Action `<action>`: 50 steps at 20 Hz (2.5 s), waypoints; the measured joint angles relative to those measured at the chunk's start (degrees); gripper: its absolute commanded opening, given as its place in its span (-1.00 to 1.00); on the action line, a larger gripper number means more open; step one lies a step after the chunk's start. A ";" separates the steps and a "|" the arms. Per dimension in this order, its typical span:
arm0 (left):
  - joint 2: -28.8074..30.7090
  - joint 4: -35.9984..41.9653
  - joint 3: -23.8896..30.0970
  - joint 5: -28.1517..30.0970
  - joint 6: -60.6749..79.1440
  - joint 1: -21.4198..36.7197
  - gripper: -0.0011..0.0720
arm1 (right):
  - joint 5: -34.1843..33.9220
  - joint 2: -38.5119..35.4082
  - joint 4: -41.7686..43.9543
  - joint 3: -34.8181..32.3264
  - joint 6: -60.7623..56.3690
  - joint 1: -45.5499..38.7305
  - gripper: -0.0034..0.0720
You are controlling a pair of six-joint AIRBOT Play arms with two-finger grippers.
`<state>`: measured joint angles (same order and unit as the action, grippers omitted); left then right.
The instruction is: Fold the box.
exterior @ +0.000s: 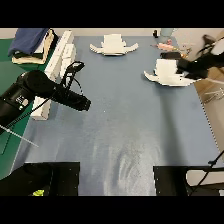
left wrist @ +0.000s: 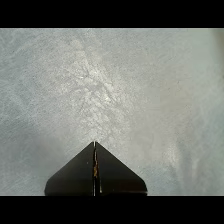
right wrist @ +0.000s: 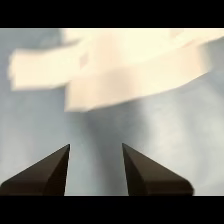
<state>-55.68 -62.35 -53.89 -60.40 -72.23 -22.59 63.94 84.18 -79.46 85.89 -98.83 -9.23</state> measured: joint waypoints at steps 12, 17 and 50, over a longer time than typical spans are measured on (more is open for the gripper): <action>0.00 0.02 0.00 -0.02 0.00 0.00 -0.93 | -4.63 31.45 28.61 24.20 25.55 -26.34 0.43; 0.00 -0.02 0.00 -0.02 0.02 0.00 -0.93 | -5.92 38.69 34.25 28.98 29.18 -25.03 0.03; 0.00 0.02 0.00 0.00 0.00 0.00 -0.93 | -8.81 -39.74 38.62 -62.10 18.67 0.35 -0.62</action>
<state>-55.68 -62.33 -53.89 -60.40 -72.23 -22.59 55.13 44.45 -40.84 23.79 -80.16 -8.88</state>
